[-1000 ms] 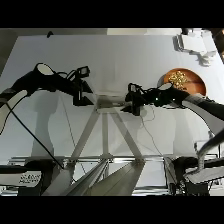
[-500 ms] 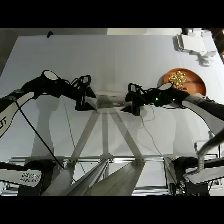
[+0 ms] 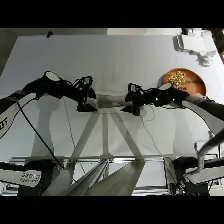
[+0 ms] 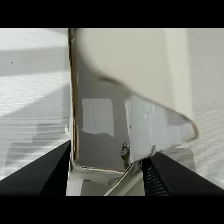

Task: Fold the box and place the chain.

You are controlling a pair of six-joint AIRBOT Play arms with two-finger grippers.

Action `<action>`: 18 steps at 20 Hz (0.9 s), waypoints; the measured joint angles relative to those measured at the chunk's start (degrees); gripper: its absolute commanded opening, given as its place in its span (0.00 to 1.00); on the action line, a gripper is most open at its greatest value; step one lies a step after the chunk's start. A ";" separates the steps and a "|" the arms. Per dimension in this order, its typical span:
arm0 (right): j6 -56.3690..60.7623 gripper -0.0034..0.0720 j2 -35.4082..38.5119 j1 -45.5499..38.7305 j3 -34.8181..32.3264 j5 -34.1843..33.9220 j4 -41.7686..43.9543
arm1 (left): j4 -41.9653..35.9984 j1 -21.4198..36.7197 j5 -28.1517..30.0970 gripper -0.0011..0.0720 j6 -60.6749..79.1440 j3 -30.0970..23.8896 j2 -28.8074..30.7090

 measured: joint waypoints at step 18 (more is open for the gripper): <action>0.04 0.53 0.00 0.00 0.00 -0.09 0.02 | -8.24 0.42 12.48 0.97 9.92 -10.71 4.00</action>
